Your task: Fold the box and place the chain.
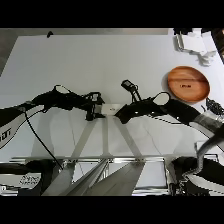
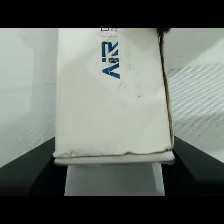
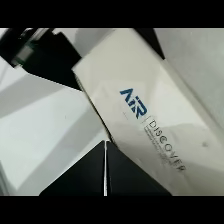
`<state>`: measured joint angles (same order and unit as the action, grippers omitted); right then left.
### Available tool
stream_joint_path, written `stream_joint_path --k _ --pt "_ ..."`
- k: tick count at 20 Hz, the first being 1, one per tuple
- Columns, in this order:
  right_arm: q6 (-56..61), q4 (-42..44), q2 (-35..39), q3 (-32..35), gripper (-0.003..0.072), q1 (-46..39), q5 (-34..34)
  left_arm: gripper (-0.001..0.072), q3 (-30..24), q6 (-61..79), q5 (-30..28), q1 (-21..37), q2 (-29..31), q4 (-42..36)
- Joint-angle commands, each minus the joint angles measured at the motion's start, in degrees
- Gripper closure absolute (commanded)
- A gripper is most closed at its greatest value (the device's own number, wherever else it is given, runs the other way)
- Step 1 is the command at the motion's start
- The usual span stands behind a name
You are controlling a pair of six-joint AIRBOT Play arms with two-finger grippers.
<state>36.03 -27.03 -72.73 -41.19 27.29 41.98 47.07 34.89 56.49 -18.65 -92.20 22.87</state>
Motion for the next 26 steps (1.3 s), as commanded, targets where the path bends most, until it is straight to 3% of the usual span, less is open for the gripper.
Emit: stream_joint_path --k 1,5,8,12,16,17,18,19,21,24,26 --pt "0.04 -0.63 7.45 -0.02 0.0678 -5.64 -0.83 0.0497 0.02 0.22 0.31 0.00 0.04 0.26" --pt "6.21 -11.69 18.05 0.00 0.0678 -14.27 1.27 0.0497 0.02 0.22 0.33 0.00 0.04 0.26" --pt "18.12 -30.53 23.85 0.00 0.0678 -20.11 6.01 0.0497 0.02 0.22 0.31 0.00 0.04 0.26" --pt "29.46 -53.13 25.09 0.00 0.0677 -25.68 17.44 0.0497 0.02 0.22 0.35 0.00 0.02 0.07" --pt "30.23 -54.97 25.09 0.00 0.0677 -29.22 19.98 0.0499 0.02 -0.55 2.38 -0.02 0.02 -0.13" --pt "30.23 -54.86 25.09 0.00 0.0677 -29.20 19.69 0.0524 0.02 -0.52 4.02 -0.13 0.00 -0.33" --pt "30.23 -54.27 25.09 0.00 0.0677 -29.20 19.21 0.0655 0.02 -0.63 3.98 -0.26 0.02 -0.26" --pt "30.23 -53.48 25.09 0.00 0.0677 -29.20 18.67 0.0698 0.02 -1.77 3.93 -0.24 0.39 -0.07" --pt "30.21 -52.17 25.09 0.00 0.0677 -29.20 17.92 0.0697 0.02 -8.35 3.28 0.52 3.26 2.12" --pt "30.21 -51.65 25.09 0.00 0.0677 -29.20 17.75 0.0697 0.02 -26.27 3.37 3.26 13.03 15.34" --pt "30.21 -51.63 25.09 0.00 0.0677 -29.20 17.75 0.0697 0.02 -49.00 3.28 5.53 21.92 32.81"
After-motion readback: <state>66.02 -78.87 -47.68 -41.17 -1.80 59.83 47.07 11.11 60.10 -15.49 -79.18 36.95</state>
